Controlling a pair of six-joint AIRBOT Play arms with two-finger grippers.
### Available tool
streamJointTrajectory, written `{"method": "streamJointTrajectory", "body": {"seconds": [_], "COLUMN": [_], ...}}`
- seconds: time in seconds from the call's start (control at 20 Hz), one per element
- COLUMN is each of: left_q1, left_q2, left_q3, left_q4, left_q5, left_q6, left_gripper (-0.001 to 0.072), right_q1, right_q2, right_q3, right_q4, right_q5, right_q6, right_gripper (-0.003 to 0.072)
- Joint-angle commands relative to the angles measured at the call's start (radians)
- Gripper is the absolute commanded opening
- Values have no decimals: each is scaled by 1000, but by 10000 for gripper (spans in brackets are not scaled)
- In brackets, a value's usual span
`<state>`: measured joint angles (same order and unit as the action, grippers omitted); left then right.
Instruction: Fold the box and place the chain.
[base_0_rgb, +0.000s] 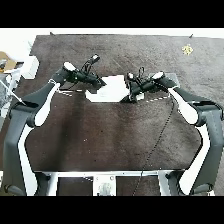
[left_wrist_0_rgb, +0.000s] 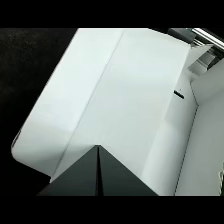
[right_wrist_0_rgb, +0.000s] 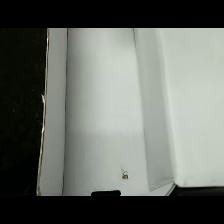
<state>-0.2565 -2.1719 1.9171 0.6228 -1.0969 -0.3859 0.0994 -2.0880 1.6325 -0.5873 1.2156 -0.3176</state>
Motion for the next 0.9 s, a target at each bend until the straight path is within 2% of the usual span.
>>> {"method": "streamJointTrajectory", "body": {"seconds": [0.0, 0.25, 0.45, 0.6, 0.7, 0.75, 0.8, 0.85], "left_q1": [1, 7, 30, 46, 48, 45, 39, 32], "left_q2": [3, 49, 167, 264, 286, 285, 283, 283], "left_q3": [0, 1, 5, 5, 5, 1, -16, -40], "left_q4": [2, -5, -2, 13, 69, 108, 163, 214], "left_q5": [-33, 8, -8, -80, -187, -250, -294, -299], "left_q6": [-6, 2, 2, 2, 2, 16, 51, 85], "left_gripper": [10, 11, 11, 11, 13, 155, 493, 619], "right_q1": [1, 1, 1, 1, 1, 1, 1, 1], "right_q2": [0, 0, 0, 0, 0, 0, 0, 0], "right_q3": [0, 0, 0, 0, 0, 0, 0, 0], "right_q4": [0, 0, 0, 0, 0, 0, 0, 0], "right_q5": [0, 0, 1, 0, 0, 0, 0, 1], "right_q6": [0, 0, 0, 0, 0, 0, 0, 0], "right_gripper": [386, 386, 385, 386, 385, 386, 386, 386]}}
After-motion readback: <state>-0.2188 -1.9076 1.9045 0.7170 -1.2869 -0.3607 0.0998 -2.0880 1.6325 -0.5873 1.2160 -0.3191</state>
